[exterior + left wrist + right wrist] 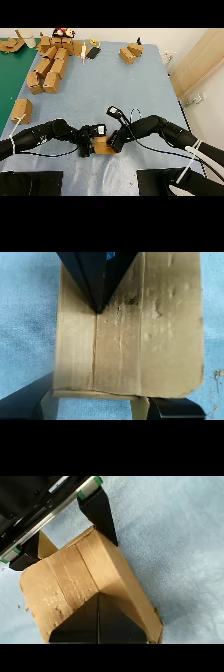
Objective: Fold the box.
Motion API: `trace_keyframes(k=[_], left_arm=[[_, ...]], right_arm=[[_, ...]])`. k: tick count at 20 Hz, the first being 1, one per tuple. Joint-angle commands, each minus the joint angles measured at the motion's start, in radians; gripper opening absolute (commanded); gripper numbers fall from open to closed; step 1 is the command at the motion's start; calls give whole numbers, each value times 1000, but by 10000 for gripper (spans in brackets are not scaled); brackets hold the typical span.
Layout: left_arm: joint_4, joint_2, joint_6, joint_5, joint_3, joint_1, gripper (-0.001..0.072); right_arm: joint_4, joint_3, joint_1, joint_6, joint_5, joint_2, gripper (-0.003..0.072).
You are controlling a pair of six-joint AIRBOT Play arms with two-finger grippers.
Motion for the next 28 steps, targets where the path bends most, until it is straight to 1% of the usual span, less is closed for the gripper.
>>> trace_keyframes(k=[1,4,7,8,9,10,12,13,14,17,18,19,23,26,28], left_arm=[[-1,0,-2,2,1,1,524],[-1,0,-2,2,1,1,523],[0,0,-2,2,1,1,524],[0,0,-2,2,1,1,523],[-1,0,-2,2,1,1,523],[-1,0,-2,2,1,1,523],[0,0,-2,2,1,1,523],[-1,0,-2,2,1,1,523],[-1,0,-2,2,1,1,523],[-1,0,-2,2,1,1,523],[0,0,-2,2,1,1,524],[-1,0,-2,2,1,1,523],[-1,0,-2,2,1,1,524],[0,0,-2,2,1,1,523],[-1,0,-2,2,1,1,524]], right_arm=[[-141,-1,63,95,39,71,2],[-179,-1,67,95,47,129,2],[-223,-1,66,55,94,125,9],[-226,-1,66,25,112,123,116],[-226,-1,67,-2,124,123,269],[-226,0,67,-29,125,124,300],[-225,0,67,-70,109,125,305],[-225,0,69,-93,98,127,392],[-217,0,71,-124,84,129,431],[-220,0,99,-167,42,146,433],[-219,0,116,-182,28,154,451],[-228,0,136,-194,23,162,452],[-335,-1,203,-197,35,168,451],[-418,0,206,-196,77,168,452],[-447,0,207,-195,79,169,451]])
